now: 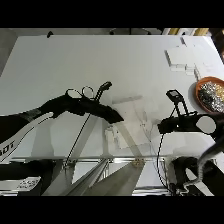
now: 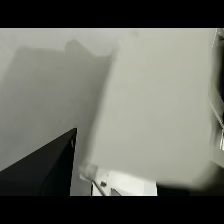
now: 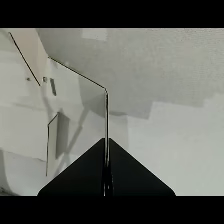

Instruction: Fold the box and place the chain.

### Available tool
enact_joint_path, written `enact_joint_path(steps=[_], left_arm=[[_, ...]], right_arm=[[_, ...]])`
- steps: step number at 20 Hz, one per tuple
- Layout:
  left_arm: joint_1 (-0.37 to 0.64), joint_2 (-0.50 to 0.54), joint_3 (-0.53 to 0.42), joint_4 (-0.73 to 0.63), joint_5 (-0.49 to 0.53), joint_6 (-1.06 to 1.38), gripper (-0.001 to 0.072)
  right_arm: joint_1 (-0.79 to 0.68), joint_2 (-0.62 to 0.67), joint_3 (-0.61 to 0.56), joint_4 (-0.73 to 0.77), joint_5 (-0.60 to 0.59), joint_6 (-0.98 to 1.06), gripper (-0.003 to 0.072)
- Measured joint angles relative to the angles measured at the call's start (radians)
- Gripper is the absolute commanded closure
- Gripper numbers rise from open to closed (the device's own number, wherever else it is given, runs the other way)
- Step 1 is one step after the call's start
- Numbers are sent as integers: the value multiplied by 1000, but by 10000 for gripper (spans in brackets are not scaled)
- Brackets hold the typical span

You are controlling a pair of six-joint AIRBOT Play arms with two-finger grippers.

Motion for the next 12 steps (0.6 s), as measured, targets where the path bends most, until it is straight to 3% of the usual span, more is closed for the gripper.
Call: enact_joint_path(steps=[3, 4, 5, 7, 9, 11, 12], left_arm=[[-1, -14, 0, -39, 22, 36, 231], [-2, -16, 0, -42, 25, 43, 283], [-2, -19, 0, -37, 26, 47, 374], [-2, -23, 0, -23, 22, 54, 489], [-2, -25, 3, -15, 13, 61, 686], [-3, -26, 15, -11, -8, 83, 703], [-3, -27, 23, -7, -10, 99, 703]], right_arm=[[0, 0, 0, 0, 0, 0, 666], [0, 0, 0, 0, 0, 0, 666], [0, 0, 0, 0, 0, 0, 666], [0, 0, 0, 0, 0, 0, 666], [0, 0, 0, 0, 0, 0, 666], [0, 0, 0, 3, -1, 0, 661], [0, 1, 0, 2, -2, 0, 600]])
